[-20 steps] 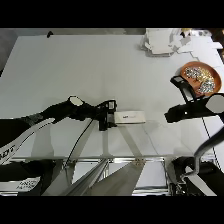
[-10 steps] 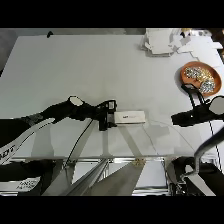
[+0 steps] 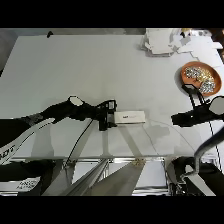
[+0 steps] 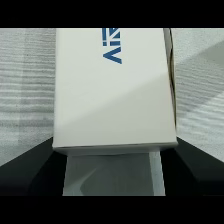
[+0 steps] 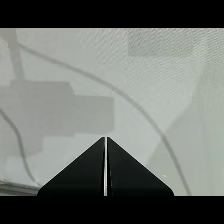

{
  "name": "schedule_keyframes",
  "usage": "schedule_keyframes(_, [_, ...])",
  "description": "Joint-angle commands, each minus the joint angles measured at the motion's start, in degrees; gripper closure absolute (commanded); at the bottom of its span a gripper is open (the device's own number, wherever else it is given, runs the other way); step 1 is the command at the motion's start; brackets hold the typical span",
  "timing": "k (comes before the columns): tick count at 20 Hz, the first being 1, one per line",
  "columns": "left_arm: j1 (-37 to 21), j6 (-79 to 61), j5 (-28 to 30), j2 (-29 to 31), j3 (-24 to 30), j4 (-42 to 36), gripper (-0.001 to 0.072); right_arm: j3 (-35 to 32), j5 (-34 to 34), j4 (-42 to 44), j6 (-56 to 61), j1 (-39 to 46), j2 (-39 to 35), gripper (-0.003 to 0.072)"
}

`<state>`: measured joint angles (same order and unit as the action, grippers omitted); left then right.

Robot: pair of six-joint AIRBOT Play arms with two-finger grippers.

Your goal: Fold the box and place the chain.

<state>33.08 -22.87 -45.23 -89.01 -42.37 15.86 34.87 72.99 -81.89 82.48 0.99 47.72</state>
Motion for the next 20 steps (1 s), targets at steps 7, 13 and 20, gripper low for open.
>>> schedule_keyframes(7, [-7.7, 26.4, 3.2, 13.7, 0.0, 20.6, 0.0707, 0.0, 0.0, 0.0, 0.0, 0.0, 0.0, 0.0667])
schedule_keyframes(13, [-30.2, 64.5, -4.5, 33.0, 0.1, 49.5, 0.0708, 0.0, 0.0, 0.0, 0.0, 0.0, 0.0, 0.0667])
schedule_keyframes(20, [-56.6, 77.5, -10.8, 42.7, 6.2, 55.8, 0.0705, 0.0, 0.0, 0.0, 0.0, 0.0, 0.0, 0.0667])
